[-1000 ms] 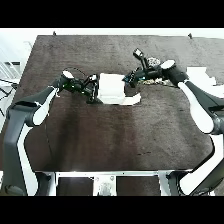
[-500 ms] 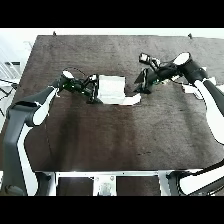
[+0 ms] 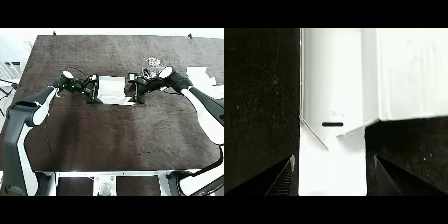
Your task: Fold the box and place the chain.
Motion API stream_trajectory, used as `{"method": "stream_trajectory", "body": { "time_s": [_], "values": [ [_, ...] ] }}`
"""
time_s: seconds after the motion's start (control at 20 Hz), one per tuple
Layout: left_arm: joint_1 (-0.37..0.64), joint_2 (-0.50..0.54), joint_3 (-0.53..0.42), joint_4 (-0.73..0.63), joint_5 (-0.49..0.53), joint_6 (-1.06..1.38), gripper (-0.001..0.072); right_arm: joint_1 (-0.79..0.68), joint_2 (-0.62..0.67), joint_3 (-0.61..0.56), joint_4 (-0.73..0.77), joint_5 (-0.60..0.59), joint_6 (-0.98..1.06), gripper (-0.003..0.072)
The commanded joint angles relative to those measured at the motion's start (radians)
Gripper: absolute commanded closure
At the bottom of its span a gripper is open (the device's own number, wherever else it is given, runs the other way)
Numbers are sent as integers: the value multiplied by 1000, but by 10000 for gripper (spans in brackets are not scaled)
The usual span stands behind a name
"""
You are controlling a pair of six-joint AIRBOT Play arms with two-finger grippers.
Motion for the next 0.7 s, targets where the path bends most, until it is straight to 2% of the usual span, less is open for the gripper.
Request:
{"method": "stream_trajectory", "body": {
  "time_s": [0.0,0.05,0.1,0.2,0.25,0.3,0.4,0.45,0.55,0.65],
  "values": [
    [1,0,0,0,0,0,229,18,-31,-6,6,-56,-23,132],
    [1,0,0,0,0,0,229,18,-33,-6,16,-56,-26,146],
    [1,0,0,0,1,0,229,18,-35,-6,29,-58,-27,216],
    [1,0,0,0,1,0,229,18,-37,-6,62,-63,-47,224],
    [1,0,0,0,1,0,229,18,-37,-6,83,-63,-48,259],
    [1,0,0,0,1,0,229,19,-38,-6,98,-63,-48,264],
    [1,0,0,0,1,0,229,26,-38,-6,106,-64,-49,334],
    [1,0,0,0,1,0,229,30,-38,-6,111,-66,-49,335],
    [1,0,0,0,0,0,229,42,-39,-6,131,-82,-64,424],
    [1,0,0,0,0,0,229,53,-45,-6,164,-98,-72,426]
  ]
}}
